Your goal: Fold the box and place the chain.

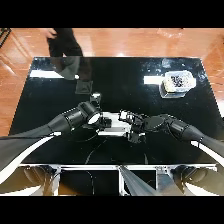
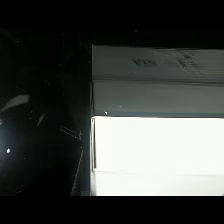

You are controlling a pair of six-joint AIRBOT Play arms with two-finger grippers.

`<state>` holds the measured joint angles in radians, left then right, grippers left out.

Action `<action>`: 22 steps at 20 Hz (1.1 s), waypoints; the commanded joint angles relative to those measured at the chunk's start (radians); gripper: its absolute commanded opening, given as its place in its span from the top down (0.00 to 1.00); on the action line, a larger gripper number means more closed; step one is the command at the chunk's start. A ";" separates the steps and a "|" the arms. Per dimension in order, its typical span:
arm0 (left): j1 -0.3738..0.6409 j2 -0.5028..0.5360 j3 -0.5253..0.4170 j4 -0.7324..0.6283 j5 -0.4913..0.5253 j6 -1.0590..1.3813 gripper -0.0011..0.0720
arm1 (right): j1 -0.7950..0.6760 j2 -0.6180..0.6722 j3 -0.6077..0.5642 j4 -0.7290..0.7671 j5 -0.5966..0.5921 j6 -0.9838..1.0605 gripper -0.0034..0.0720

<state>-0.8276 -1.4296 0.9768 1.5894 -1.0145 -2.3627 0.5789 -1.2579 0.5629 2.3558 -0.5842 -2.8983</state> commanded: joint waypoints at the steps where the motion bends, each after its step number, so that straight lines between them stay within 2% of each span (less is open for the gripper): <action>1: 0.000 -0.001 0.000 -0.002 -0.019 0.002 0.59 | 0.001 -0.001 0.000 0.000 0.001 0.000 0.62; 2: 0.000 -0.001 0.000 -0.007 -0.024 0.002 0.76 | 0.001 -0.001 0.000 0.000 0.001 0.000 0.62; 4: 0.000 -0.001 0.000 -0.009 -0.031 0.002 0.86 | 0.001 -0.001 0.000 0.000 0.001 0.000 0.62; 5: 0.000 -0.001 0.000 -0.009 -0.034 0.006 0.95 | 0.001 0.000 0.000 0.000 0.000 0.000 0.62; 11: 0.000 0.000 0.001 -0.015 -0.035 0.006 0.94 | 0.001 -0.001 0.000 0.003 0.000 0.001 0.62; 12: 0.000 0.000 0.002 -0.024 -0.035 0.006 0.89 | 0.001 -0.001 0.000 0.003 0.000 0.001 0.62; 14: 0.000 0.004 0.007 -0.023 -0.043 0.006 0.49 | 0.001 -0.001 0.000 0.003 0.000 0.001 0.62; 15: 0.001 0.005 0.014 -0.023 -0.051 0.006 0.41 | 0.001 0.000 0.000 0.003 0.000 0.001 0.62; 17: 0.000 0.005 0.031 -0.008 -0.071 0.005 0.34 | 0.001 -0.001 0.000 0.003 0.000 0.001 0.63; 22: 0.000 0.008 0.033 0.019 -0.088 0.004 0.33 | 0.003 -0.001 0.000 0.003 0.000 0.002 0.62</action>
<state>-0.8280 -1.4223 1.0080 1.5929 -1.0866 -2.3581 0.5800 -1.2579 0.5629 2.3589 -0.5850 -2.8971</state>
